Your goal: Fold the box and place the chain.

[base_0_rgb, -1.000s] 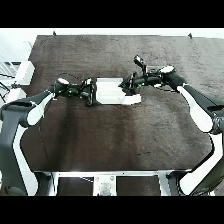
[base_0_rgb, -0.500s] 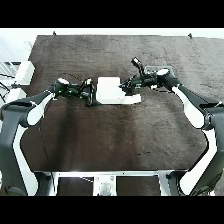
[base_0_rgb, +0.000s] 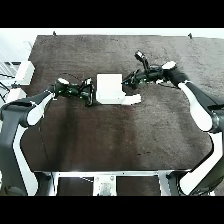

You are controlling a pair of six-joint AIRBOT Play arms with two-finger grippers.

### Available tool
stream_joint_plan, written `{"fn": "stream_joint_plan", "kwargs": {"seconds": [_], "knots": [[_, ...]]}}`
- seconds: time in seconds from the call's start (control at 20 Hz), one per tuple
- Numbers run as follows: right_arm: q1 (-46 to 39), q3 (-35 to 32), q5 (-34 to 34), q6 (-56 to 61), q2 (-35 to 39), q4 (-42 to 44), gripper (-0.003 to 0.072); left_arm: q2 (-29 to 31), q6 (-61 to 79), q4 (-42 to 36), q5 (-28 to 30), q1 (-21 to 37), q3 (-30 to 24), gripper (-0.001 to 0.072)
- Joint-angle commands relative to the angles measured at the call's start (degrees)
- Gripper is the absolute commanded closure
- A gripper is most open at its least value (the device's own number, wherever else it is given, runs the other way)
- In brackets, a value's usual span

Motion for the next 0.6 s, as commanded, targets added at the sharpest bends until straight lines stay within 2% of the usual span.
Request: {"fn": "stream_joint_plan", "kwargs": {"seconds": [0.0,0.05,0.2,0.3,0.55], "knots": [[-1.68,0.24,3.41,-0.28,5.07,-10.23,0.0164,0.04,0.0,0.0,0.04,0.02,0.04,0.0359],[-2.16,0.24,4.94,-1.4,5.75,-13.03,0.0134,0.04,0.0,0.0,0.04,0.02,0.04,0.0359],[-2.36,-1.4,8.04,-8.15,5.84,-17.81,0.013,0.04,0.0,0.0,0.04,0.02,0.04,0.0358],[-1.73,-4.07,7.69,-15.39,5.75,-17.92,0.0085,0.04,0.0,0.0,0.04,0.02,0.04,0.0359],[1.11,-7.87,3.26,-17.59,4.17,-17.88,0.0085,0.04,0.0,0.0,0.07,0.02,0.04,0.0359]]}}
